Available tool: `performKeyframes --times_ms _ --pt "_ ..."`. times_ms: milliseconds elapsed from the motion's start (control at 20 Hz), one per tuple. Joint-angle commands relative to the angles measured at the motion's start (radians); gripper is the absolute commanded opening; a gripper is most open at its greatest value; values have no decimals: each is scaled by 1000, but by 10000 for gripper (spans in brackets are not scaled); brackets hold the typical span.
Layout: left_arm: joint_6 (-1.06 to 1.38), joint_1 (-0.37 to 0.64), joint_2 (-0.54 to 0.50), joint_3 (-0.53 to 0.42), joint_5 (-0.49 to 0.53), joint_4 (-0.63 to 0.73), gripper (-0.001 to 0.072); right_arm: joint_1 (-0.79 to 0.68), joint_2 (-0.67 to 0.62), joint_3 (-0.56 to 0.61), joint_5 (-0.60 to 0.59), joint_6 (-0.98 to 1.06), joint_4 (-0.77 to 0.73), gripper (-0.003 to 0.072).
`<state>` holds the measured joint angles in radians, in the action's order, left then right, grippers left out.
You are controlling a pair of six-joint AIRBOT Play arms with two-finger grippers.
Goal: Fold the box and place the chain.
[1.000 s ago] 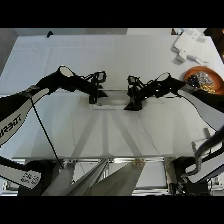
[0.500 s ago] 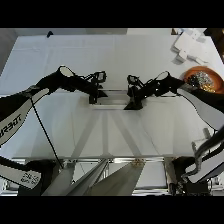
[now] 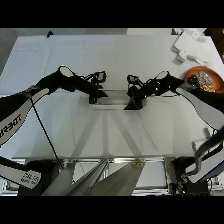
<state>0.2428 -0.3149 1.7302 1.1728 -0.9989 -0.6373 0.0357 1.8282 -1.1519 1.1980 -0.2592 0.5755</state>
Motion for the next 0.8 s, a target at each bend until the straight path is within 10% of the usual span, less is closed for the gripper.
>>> performKeyframes --times_ms 0,400,650,750 --pt "0 0 0 0 0 0 14 1 1 -1 3 0 0 684" --pt "0 0 0 0 0 0 14 13 1 0 16 0 -30 678" --pt "0 0 0 0 0 0 14 19 1 0 16 0 -29 401" --pt "0 0 0 0 0 0 14 19 1 0 16 0 -21 401"
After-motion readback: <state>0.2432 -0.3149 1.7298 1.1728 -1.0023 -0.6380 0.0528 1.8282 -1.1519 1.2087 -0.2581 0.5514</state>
